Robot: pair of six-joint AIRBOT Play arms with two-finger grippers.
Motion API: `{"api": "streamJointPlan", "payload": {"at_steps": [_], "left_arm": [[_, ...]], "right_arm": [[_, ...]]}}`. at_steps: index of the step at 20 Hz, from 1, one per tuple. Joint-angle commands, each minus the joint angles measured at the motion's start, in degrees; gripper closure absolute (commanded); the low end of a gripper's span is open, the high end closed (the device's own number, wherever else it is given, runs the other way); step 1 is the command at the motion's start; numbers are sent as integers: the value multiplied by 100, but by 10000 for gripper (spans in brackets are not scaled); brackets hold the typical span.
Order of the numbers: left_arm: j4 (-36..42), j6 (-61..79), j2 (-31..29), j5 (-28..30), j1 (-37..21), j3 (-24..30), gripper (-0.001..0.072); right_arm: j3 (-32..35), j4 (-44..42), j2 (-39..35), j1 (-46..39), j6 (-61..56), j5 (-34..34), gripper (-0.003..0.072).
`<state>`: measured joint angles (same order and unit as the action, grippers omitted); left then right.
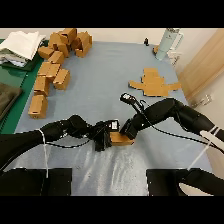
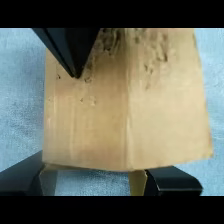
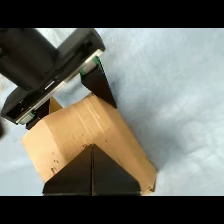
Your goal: Fold the box.
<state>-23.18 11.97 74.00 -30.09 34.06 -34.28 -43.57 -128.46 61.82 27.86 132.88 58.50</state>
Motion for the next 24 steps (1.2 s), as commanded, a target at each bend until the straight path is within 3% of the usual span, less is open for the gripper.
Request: {"api": "streamJointPlan", "payload": {"at_steps": [1, 10, 18, 19, 21, 22, 24], "left_arm": [[0, 2, 0, 0, 0, -7, 155], [0, 2, 0, 0, 0, -7, 155], [0, 2, 0, 0, 0, -7, 155], [0, 0, 0, 0, 2, -7, 155], [0, 2, 0, 0, 0, -7, 155], [0, 0, 0, 0, 0, -7, 155], [0, 2, 0, 0, 0, -7, 155]], "right_arm": [[249, 588, -479, 461, 24, -761, 683], [1174, 2702, -1403, 1821, 245, -2149, 683], [1351, 3075, -1451, 2371, 822, -2509, 673], [1351, 3073, -1451, 2369, 820, -2505, 642], [1351, 3012, -1451, 2369, 820, -2481, 255], [1351, 3008, -1451, 2369, 820, -2404, 188], [1351, 3008, -1451, 2369, 820, -2203, 188]]}}
